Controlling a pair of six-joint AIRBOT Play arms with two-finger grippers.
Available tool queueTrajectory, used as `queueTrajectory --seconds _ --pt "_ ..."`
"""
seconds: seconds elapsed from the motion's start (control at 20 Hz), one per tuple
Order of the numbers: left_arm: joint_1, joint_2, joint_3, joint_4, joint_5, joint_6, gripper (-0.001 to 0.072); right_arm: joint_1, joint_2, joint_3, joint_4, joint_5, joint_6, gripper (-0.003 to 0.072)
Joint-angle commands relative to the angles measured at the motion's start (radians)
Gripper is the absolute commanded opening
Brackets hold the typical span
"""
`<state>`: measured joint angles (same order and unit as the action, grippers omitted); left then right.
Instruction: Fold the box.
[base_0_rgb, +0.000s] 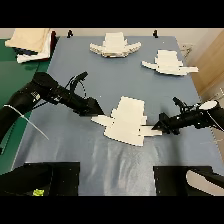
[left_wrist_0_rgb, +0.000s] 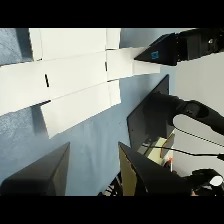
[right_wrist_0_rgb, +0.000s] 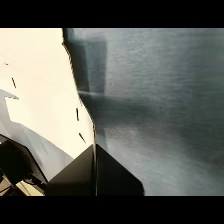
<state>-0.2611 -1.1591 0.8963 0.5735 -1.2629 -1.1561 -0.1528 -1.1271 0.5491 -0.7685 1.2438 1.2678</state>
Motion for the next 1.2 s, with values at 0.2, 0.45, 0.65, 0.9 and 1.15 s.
queueTrajectory --seconds 0.2,0.45,0.65,0.9,1.15 --pt "0.031 -0.003 0.0 -0.008 0.033 0.006 0.0461 0.229 0.059 -0.002 -0.019 -0.119 -0.268 0.0002" --pt "0.097 -0.08 0.0 0.032 0.033 0.061 0.0461 0.317 0.247 -0.002 -0.092 -0.296 -0.266 0.0002" --pt "0.094 -0.232 0.016 -0.036 0.074 0.219 0.0462 0.317 0.255 -0.002 -0.089 -0.272 -0.249 0.0002" --pt "0.092 -0.41 0.149 -0.098 0.076 0.357 0.0463 0.317 0.255 -0.002 -0.09 -0.254 -0.243 0.0002" --pt "0.087 -0.518 0.28 -0.202 -0.07 0.457 0.0463 0.317 0.255 -0.002 -0.121 -0.245 -0.212 0.0002"
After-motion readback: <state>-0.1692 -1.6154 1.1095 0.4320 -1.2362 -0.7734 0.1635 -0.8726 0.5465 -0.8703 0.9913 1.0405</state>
